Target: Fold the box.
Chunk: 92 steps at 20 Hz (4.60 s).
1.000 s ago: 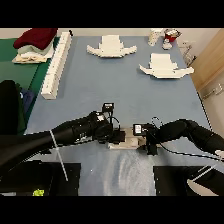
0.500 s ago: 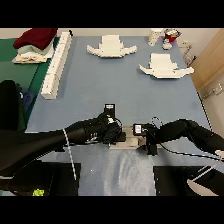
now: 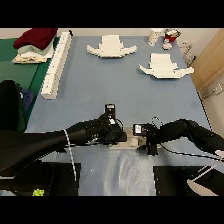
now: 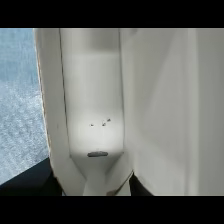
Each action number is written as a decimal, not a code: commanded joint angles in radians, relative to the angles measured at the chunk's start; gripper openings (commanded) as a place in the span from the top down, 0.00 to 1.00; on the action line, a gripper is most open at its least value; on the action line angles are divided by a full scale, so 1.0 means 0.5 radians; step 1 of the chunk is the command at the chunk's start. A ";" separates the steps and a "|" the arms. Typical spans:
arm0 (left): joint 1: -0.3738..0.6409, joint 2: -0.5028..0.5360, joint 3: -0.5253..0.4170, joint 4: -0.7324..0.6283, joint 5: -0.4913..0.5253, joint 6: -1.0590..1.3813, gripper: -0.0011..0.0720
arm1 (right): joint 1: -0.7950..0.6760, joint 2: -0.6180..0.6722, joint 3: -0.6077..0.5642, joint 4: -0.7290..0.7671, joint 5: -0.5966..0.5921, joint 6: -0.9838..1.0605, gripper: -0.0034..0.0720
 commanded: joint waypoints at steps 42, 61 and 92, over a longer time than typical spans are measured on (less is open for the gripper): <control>1.195 1.083 -1.187 -1.940 0.483 5.426 0.03 | 0.000 -0.001 0.001 0.002 0.002 0.005 0.37; 0.920 0.511 -1.125 -2.506 0.857 5.957 0.03 | 0.000 -0.001 0.001 0.002 0.002 0.005 0.37; 0.821 0.476 -1.096 -2.366 0.940 5.846 0.38 | 0.000 -0.001 0.001 0.002 0.002 0.005 0.37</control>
